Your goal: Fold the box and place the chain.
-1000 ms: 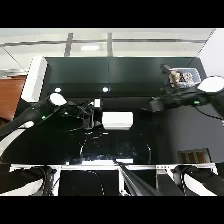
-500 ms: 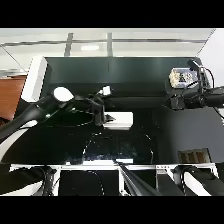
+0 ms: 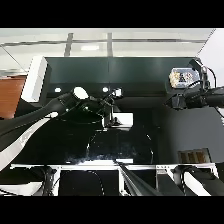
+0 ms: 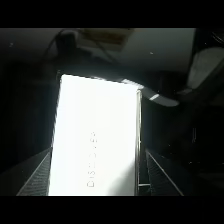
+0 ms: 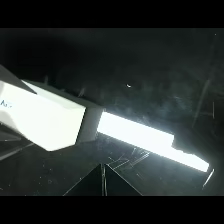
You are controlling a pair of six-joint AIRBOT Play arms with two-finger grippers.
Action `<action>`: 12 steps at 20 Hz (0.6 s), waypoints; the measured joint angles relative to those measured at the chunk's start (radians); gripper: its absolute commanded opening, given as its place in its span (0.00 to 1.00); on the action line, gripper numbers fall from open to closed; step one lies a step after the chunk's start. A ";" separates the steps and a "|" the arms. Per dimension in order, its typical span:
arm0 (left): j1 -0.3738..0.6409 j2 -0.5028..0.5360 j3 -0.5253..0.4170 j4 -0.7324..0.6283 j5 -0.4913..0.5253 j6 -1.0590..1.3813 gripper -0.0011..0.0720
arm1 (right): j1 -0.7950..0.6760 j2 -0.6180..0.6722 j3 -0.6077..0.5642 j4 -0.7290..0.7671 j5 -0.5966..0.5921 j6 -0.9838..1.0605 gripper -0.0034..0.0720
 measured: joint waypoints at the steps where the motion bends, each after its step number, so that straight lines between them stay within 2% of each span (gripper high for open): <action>1: -0.001 -0.003 0.001 0.000 -0.007 0.000 0.99 | 0.000 0.000 0.000 0.000 0.000 0.000 0.07; 9: -0.033 -0.012 0.003 0.085 -0.002 0.123 0.97 | 0.000 0.000 0.000 -0.003 -0.002 0.000 0.07; 11: -0.053 -0.013 0.003 0.109 0.035 0.139 0.93 | 0.000 0.000 0.000 -0.003 -0.002 0.000 0.07; 12: -0.064 -0.014 0.003 0.120 0.059 0.140 0.79 | 0.000 0.000 0.000 -0.003 -0.003 0.000 0.07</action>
